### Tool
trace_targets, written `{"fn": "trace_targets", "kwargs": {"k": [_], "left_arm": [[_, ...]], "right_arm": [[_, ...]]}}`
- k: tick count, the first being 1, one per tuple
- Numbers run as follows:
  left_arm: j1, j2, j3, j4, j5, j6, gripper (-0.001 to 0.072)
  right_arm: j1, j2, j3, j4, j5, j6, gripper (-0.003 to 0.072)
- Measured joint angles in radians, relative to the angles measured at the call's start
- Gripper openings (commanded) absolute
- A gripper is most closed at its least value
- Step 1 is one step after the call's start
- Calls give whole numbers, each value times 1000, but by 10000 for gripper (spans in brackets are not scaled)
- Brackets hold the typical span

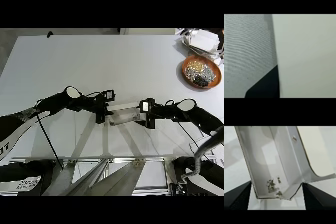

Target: Fold the box and place the chain.

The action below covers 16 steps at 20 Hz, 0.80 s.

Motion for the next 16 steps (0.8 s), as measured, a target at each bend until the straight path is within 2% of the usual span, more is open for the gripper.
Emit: {"fn": "trace_targets", "kwargs": {"k": [7, 10, 16], "left_arm": [[0, 0, 0, 3, -2, 1, 13], [0, 0, 0, 5, -5, 2, 13], [0, 0, 0, 2, -3, 1, 13]], "right_arm": [[-1, -53, 2, 30, 65, -42, 675], [-1, -64, 2, 6, 109, -7, 642], [0, -108, 2, -10, 104, 6, 640]]}}
